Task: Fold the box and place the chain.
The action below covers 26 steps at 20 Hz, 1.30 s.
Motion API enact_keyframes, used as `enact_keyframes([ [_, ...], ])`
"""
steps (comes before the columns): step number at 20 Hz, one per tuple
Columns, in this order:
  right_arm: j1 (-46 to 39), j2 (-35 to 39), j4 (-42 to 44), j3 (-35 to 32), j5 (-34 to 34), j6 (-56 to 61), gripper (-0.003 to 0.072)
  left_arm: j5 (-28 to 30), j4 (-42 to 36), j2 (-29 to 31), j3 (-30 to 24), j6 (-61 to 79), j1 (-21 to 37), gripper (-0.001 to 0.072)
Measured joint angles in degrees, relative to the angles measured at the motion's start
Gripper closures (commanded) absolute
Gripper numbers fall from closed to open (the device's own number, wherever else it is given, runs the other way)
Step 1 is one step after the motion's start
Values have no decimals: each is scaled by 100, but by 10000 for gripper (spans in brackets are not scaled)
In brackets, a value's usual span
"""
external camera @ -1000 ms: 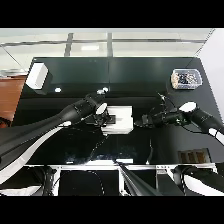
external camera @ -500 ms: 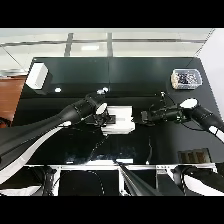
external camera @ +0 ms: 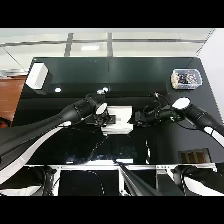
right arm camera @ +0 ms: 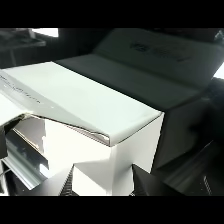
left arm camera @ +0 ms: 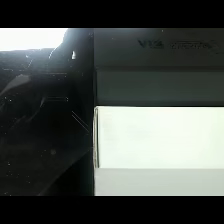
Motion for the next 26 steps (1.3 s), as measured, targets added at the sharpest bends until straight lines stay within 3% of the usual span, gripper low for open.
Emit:
enact_keyframes([
  [6, 428, 0, -527, 133, -280, 479, 276, 7, 9, 0, 0, 0, 0, 681],
  [12, 866, -2, -1996, 658, -393, 1652, 279, 15, 7, 0, 0, 2, 0, 681],
  [13, 964, -4, -2197, 743, -424, 1853, 347, 15, 4, 0, 0, 0, 0, 681],
  [16, 1314, -50, -2662, 994, -549, 2430, 347, 13, 4, 0, 0, 2, 0, 681],
  [21, 1860, -273, -3746, 1517, -291, 3578, 347, 9, 2, 0, 0, -11, 0, 681],
  [26, 2074, -415, -4238, 1773, -35, 4168, 347, 11, 2, 2, 0, 4, 0, 681],
])
